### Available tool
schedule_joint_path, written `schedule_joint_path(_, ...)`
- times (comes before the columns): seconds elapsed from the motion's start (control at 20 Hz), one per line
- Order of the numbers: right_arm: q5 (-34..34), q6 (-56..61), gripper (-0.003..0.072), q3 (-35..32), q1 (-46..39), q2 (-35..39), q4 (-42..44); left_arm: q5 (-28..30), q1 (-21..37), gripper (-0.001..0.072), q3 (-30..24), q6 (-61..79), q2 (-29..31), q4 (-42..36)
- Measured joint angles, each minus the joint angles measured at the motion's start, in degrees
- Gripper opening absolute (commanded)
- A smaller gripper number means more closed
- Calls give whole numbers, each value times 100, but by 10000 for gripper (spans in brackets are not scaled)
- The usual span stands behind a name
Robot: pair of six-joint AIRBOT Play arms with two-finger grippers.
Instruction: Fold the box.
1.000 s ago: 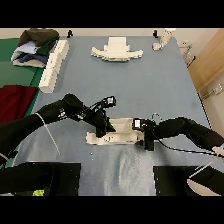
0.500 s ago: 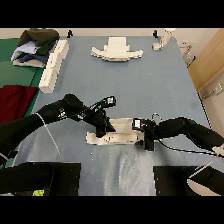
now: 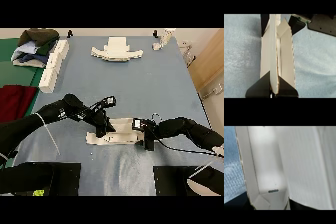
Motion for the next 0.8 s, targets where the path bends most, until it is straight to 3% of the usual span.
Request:
schedule_joint_path(0.75, 0, -2, 513, 0, 2, 0, 0, 7, 0, 17, 0, -24, 0, -74)
schedule_joint_path(0.8, 0, 0, 513, 0, 0, 0, -2, 7, 0, 124, 0, -33, 0, -74)
